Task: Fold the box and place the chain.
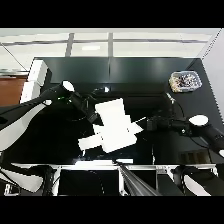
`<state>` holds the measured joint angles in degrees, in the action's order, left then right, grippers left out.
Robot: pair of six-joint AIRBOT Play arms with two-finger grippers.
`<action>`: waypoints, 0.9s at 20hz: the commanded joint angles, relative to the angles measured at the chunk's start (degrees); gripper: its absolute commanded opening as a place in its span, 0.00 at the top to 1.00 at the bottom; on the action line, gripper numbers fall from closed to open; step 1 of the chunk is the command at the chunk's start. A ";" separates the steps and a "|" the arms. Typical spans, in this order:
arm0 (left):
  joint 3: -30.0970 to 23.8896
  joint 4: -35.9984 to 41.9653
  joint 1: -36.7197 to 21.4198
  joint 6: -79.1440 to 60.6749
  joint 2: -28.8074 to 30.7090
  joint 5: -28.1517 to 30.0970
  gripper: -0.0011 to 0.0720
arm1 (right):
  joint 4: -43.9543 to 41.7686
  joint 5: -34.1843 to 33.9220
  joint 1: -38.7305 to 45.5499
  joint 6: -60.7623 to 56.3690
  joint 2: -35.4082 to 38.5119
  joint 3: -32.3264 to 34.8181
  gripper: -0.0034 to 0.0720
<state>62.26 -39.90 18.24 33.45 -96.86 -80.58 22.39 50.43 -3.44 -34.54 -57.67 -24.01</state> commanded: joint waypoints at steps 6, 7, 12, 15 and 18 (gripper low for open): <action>-6.84 -3.02 4.09 -13.20 14.93 19.28 0.95 | 23.67 16.11 2.34 3.54 0.02 -16.04 0.09; -6.84 -3.19 4.79 -17.33 14.97 18.97 0.95 | 23.71 13.31 1.25 5.09 0.02 -16.04 0.01; -6.84 -6.29 6.78 -23.26 14.97 21.49 0.96 | 21.03 8.57 -1.53 15.45 0.02 -18.56 0.02; -6.84 -11.58 8.92 -23.26 14.93 26.18 0.95 | 21.49 8.70 -3.34 16.22 0.02 -17.75 0.02; -6.84 -11.76 10.01 -27.36 14.47 28.83 0.95 | 20.41 7.69 -5.97 20.44 0.00 -13.79 0.03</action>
